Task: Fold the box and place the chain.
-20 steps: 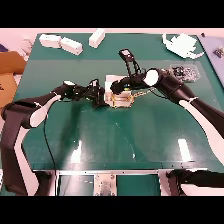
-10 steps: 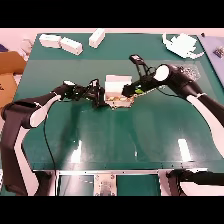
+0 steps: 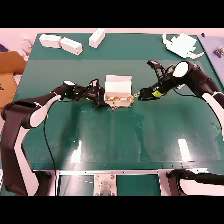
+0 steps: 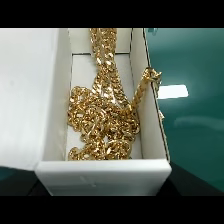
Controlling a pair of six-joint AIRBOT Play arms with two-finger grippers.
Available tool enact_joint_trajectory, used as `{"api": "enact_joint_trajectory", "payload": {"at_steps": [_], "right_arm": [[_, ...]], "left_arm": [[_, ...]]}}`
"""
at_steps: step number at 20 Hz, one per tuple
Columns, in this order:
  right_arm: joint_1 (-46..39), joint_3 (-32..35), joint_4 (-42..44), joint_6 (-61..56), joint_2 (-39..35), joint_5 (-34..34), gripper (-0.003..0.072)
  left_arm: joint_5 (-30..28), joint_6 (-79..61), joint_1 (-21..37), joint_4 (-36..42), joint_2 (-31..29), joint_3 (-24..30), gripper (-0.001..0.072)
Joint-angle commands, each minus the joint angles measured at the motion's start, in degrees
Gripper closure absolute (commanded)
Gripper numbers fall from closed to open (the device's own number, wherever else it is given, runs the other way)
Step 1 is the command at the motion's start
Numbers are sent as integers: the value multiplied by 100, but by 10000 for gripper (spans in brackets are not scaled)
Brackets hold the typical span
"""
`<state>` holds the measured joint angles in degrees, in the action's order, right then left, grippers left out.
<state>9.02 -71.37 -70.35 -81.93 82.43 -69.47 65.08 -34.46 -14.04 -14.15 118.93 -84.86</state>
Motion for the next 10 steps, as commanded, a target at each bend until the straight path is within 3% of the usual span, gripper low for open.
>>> {"api": "enact_joint_trajectory", "payload": {"at_steps": [1,4,5,6,10], "right_arm": [[-50,417,-15,-15,-4,254,294],[22,933,133,-74,4,1360,307],[48,1093,245,-103,7,1709,361],[90,1255,356,-122,13,2046,364],[310,1394,396,-494,299,2490,364]], "left_arm": [[-4,-2,-2,0,-4,0,352],[4,-2,-2,0,-4,0,352],[2,-2,-2,0,-4,0,352],[2,-2,-2,0,-4,0,352],[4,-2,-2,0,-4,0,352]]}}
